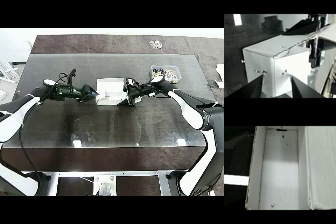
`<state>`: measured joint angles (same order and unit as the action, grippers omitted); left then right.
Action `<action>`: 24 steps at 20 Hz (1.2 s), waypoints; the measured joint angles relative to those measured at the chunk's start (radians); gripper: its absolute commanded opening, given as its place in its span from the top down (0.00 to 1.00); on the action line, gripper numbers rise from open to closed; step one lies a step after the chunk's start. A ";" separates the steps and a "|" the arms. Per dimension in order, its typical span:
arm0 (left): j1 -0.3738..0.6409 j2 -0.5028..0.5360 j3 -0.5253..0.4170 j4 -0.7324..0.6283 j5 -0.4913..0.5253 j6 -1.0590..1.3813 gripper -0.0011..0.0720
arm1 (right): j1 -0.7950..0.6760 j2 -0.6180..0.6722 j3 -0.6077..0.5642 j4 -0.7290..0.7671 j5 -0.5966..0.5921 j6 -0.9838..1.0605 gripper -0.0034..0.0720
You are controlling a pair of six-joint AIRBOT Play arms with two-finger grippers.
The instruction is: Fold the box and place the chain.
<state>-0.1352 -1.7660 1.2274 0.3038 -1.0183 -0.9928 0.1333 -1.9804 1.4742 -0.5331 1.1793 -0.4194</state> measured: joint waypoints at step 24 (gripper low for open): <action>-0.152 -0.001 0.237 0.534 0.061 -0.519 0.42 | 0.000 0.000 0.000 0.000 0.001 0.000 0.18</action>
<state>-0.2874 -1.7668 1.4639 0.8383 -0.9573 -1.5116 0.1333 -1.9804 1.4742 -0.5335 1.1805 -0.4198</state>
